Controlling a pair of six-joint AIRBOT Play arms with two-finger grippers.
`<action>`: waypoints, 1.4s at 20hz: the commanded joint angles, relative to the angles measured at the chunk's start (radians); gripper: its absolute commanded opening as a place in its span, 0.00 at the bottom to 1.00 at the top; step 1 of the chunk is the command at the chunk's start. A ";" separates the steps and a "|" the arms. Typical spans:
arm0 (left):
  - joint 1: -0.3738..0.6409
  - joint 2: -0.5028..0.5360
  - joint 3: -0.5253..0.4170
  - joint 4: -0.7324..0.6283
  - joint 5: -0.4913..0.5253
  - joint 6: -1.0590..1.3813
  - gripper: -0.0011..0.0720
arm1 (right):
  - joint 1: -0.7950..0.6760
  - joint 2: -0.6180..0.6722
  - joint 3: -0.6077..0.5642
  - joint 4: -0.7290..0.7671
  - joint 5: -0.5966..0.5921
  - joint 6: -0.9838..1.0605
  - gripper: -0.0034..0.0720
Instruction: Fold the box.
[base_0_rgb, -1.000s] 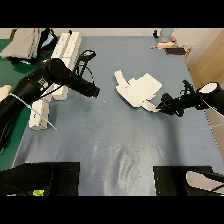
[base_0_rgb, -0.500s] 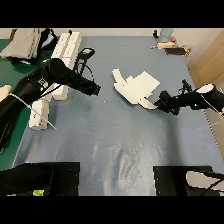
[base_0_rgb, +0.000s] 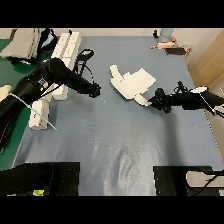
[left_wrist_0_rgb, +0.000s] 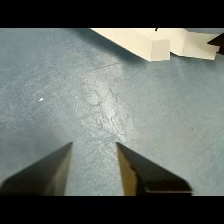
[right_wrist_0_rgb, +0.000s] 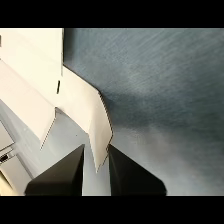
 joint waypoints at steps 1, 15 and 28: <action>0.000 0.001 0.000 -0.010 -0.023 -0.005 0.74 | 0.010 -0.024 0.000 0.027 -0.042 0.019 0.34; 0.005 0.001 0.000 -0.009 -0.049 -0.003 0.75 | 0.026 0.042 0.006 -0.069 0.508 -0.131 0.04; 0.004 0.001 0.000 -0.009 -0.078 -0.001 0.75 | 0.027 0.152 0.003 -0.276 0.283 0.037 0.44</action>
